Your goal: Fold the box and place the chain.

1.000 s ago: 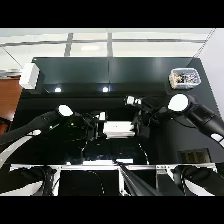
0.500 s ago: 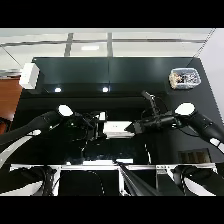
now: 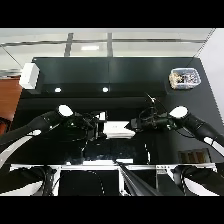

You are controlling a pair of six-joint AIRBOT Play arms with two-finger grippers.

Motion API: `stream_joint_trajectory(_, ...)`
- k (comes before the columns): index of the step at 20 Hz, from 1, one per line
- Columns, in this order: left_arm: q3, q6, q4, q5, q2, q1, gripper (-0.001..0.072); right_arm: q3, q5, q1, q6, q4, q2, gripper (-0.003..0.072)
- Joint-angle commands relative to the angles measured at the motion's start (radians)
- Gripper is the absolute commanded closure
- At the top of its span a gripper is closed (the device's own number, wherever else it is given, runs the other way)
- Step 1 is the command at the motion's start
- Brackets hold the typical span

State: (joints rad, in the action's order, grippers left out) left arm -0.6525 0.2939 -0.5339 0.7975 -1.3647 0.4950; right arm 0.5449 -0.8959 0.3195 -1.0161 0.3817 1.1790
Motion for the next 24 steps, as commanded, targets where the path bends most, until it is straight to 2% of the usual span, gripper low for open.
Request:
stream_joint_trajectory(1,0.0,0.001,0.0,0.0,-0.001,0.0,0.0266,-0.002,0.042,0.001,-0.028,0.051,0.005,0.067)
stream_joint_trajectory(6,0.0,0.001,0.0,0.0,0.0,0.0,0.0266,0.002,0.021,-0.001,-0.031,0.077,0.003,0.0671)
stream_joint_trajectory(9,-0.006,-0.024,-0.003,0.002,0.004,0.0,0.0266,0.078,-0.154,-0.05,-0.023,0.145,-0.035,0.067)
stream_joint_trajectory(12,-0.014,-0.056,-0.016,-0.01,0.046,-0.003,0.0261,0.197,-0.364,-0.178,-0.029,0.329,-0.143,0.067)
stream_joint_trajectory(13,-0.014,-0.064,-0.037,-0.011,0.066,-0.009,0.0211,0.225,-0.401,-0.24,-0.048,0.4,-0.19,0.0671)
stream_joint_trajectory(14,-0.014,-0.105,-0.064,-0.012,0.085,-0.017,-0.0003,0.236,-0.414,-0.301,-0.066,0.46,-0.233,0.067)
stream_joint_trajectory(16,-0.014,-0.256,-0.172,-0.001,0.127,-0.042,-0.0011,0.236,-0.436,-0.431,-0.08,0.537,-0.305,0.067)
stream_joint_trajectory(18,-0.029,-0.372,-0.283,0.056,0.177,-0.045,-0.0011,0.236,-0.46,-0.531,-0.08,0.553,-0.336,0.067)
stream_joint_trajectory(21,-0.105,-0.439,-0.261,0.103,0.208,-0.013,-0.0011,0.236,-0.418,-0.56,-0.08,0.543,-0.338,0.067)
stream_joint_trajectory(24,-0.205,-0.462,-0.237,0.049,0.168,0.069,-0.0006,0.236,-0.377,-0.56,-0.08,0.505,-0.338,0.067)
